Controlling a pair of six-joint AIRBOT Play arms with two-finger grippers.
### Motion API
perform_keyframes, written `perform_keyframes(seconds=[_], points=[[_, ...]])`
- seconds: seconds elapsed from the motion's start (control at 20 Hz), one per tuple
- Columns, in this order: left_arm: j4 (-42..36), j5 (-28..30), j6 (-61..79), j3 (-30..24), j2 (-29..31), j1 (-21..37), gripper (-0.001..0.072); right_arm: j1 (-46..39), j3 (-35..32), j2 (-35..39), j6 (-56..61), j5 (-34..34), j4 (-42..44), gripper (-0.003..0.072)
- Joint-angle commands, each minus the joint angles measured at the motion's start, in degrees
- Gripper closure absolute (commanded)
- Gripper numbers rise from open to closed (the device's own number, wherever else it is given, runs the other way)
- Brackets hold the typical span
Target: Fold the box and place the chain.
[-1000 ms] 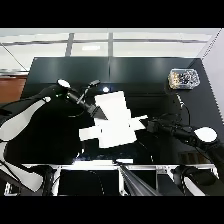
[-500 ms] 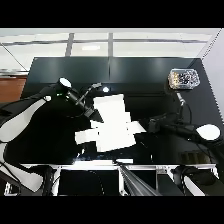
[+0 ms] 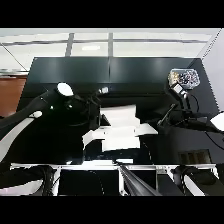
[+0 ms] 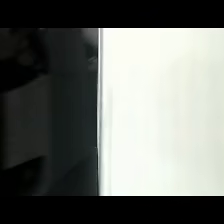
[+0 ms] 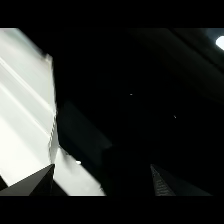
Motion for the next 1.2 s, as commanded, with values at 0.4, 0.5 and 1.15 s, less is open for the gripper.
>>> perform_keyframes(seconds=[0.4,0.5,1.15], points=[[7.10,21.84,7.74,-1.25,-0.68,-4.57,0.0678,8.02,-9.09,-0.28,-15.89,-4.81,-2.58,-0.0009],[7.32,19.89,7.74,-1.25,-0.79,-4.00,0.0678,10.45,-9.73,-0.33,-16.37,-8.74,-3.98,-0.0009],[4.20,17.55,11.98,-1.29,-3.78,-3.96,0.0679,13.55,-9.97,-5.44,-16.76,-13.29,-10.47,-0.0010]])
